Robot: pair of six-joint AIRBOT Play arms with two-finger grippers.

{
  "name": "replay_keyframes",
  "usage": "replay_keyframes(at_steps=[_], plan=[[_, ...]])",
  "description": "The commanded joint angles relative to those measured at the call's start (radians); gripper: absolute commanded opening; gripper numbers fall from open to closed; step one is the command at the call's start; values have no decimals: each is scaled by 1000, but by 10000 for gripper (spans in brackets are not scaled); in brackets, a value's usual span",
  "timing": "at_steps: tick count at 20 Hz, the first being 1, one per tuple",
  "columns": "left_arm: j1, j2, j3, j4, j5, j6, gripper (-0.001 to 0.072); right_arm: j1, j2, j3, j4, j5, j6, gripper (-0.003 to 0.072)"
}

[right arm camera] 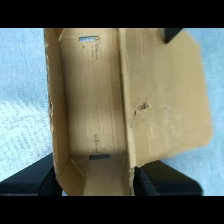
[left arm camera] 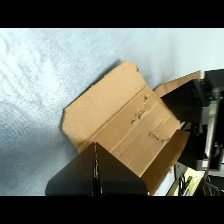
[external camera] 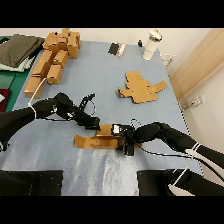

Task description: Fold the box.

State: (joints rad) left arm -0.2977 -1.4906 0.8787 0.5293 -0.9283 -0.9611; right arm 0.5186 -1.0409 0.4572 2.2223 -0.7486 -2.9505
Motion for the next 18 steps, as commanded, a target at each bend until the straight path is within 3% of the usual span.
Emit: replay_keyframes(at_steps=[1, 6, 9, 15, 18], plan=[[-8, -19, 5, 24, -14, -4, 10, 1, -1, 1, -1, 0, -1, 501], [-6, -19, 5, 2, -31, 6, 10, 1, -1, 1, -1, -1, -1, 501], [1, -7, 5, -22, -94, 98, 9, 1, -1, 1, -1, -1, -1, 501], [169, 154, -10, -43, -281, 309, 9, 1, -1, 1, -1, -1, -1, 501], [229, 243, -18, -37, -325, 456, 9, 1, -1, 1, -1, -1, -1, 501]])
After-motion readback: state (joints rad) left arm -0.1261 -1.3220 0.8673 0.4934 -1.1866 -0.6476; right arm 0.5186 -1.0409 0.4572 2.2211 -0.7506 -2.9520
